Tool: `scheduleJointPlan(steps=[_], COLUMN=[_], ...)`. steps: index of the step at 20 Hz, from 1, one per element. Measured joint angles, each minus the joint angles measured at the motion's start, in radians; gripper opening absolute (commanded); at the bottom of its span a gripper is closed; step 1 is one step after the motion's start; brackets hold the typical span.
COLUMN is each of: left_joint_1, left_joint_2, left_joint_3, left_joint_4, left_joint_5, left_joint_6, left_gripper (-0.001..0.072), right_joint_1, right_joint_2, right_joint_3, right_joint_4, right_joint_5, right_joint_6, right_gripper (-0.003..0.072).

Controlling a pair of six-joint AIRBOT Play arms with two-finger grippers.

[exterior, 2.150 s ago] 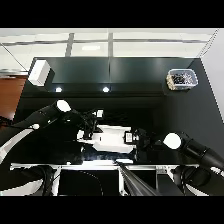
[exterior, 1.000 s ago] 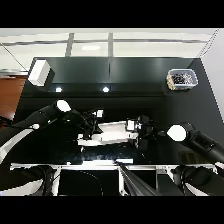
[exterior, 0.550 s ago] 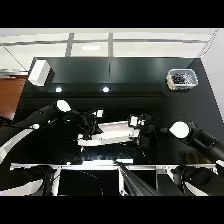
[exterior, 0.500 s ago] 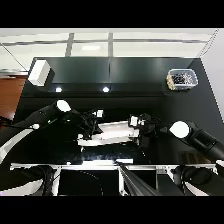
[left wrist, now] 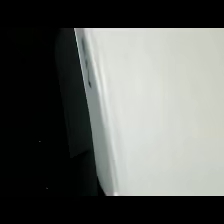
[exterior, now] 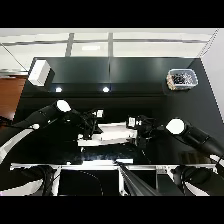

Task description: Fold the box and place the chain.

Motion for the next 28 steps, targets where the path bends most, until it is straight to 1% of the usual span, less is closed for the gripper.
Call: scheduleJointPlan(steps=[3,8,16,22,28], left_joint_1=[0.000,0.000,0.000,0.000,0.000], left_joint_2=[0.000,0.000,0.000,0.000,0.000], left_joint_3=[0.000,0.000,0.000,0.000,0.000], left_joint_4=[0.000,0.000,0.000,0.001,0.001], left_joint_5=[0.000,0.001,0.002,0.002,0.002], left_joint_6=[0.000,0.000,0.000,0.000,0.000], left_gripper=[0.0031,0.0030,0.0030,0.0030,0.0031], right_joint_1=[-0.001,-0.001,-0.025,-0.034,-0.035], right_joint_2=[-0.018,-0.041,-0.072,-0.076,-0.080], right_joint_3=[0.000,0.000,0.000,-0.009,-0.050], right_joint_4=[0.033,0.048,-0.047,0.027,0.094], right_joint_5=[0.027,0.057,0.080,0.085,0.073], right_joint_6=[-0.051,-0.108,-0.167,-0.178,-0.201], right_gripper=[0.0683,0.0683,0.0684,0.0683,0.0683])
